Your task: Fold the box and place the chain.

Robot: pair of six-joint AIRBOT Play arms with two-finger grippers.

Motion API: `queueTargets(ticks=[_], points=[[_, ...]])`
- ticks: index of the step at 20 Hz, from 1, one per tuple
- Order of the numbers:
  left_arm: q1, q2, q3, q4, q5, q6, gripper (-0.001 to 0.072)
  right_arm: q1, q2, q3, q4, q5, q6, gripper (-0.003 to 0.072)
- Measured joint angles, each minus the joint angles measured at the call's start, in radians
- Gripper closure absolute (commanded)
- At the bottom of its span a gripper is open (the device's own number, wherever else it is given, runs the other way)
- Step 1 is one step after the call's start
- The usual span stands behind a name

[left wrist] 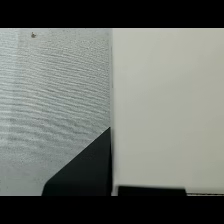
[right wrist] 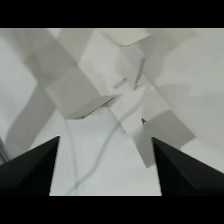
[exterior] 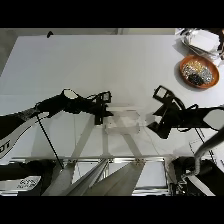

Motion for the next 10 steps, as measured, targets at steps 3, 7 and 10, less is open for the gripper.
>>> queueTargets(ticks=[3, 7, 10], points=[[0.0, 0.0, 0.0, 0.0, 0.0, 0.0, 0.07, 0.0, -0.075, -0.017, 0.014, 0.018, -0.252, -0.0005], [0.0, 0.0, 0.0, 0.0, -0.001, 0.0, 0.07, -0.002, -0.135, -0.028, 0.008, 0.018, -0.46, -0.0005], [0.0, 0.0, 0.0, 0.0, -0.002, -0.001, 0.07, 0.038, -0.149, -0.05, -0.001, -0.038, -0.559, -0.0005]])
